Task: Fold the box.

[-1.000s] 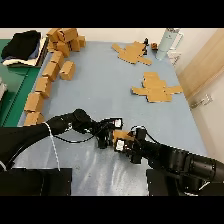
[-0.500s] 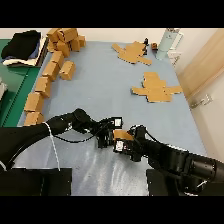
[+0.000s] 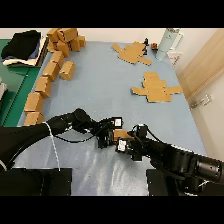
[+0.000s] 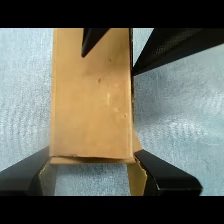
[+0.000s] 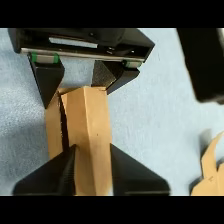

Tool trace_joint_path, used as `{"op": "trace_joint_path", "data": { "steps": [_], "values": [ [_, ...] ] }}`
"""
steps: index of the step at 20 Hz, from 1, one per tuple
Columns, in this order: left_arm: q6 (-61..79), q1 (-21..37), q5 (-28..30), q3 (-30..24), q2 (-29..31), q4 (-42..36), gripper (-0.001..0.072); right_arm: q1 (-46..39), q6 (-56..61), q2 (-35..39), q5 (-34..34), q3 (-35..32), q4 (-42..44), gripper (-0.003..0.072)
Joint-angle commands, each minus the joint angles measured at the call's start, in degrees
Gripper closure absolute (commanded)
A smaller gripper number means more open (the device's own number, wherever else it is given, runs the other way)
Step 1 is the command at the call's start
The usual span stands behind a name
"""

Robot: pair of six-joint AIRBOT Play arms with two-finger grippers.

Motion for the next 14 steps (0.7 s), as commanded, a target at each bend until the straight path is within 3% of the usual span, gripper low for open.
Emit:
{"op": "trace_joint_path", "data": {
  "steps": [1,3,5,8,14],
  "values": [
    [0.0,0.0,0.0,0.0,0.0,0.0,0.0234,0.0,0.0,0.2,0.0,0.0,-0.1,0.0518],
    [0.0,0.0,0.0,0.0,0.0,0.0,0.0234,0.0,0.0,0.0,0.0,0.0,0.0,0.0535],
    [0.0,0.0,0.0,0.0,0.0,0.0,0.0234,0.0,0.0,-0.1,0.1,0.0,0.2,0.0616],
    [0.0,0.0,0.0,0.0,0.0,0.0,0.0234,0.0,0.0,-0.1,0.2,-0.1,0.8,0.0649],
    [0.0,0.0,0.0,0.0,0.0,0.0,0.0234,0.0,-1.3,-1.7,0.2,-0.2,6.3,0.0649]
  ]
}}
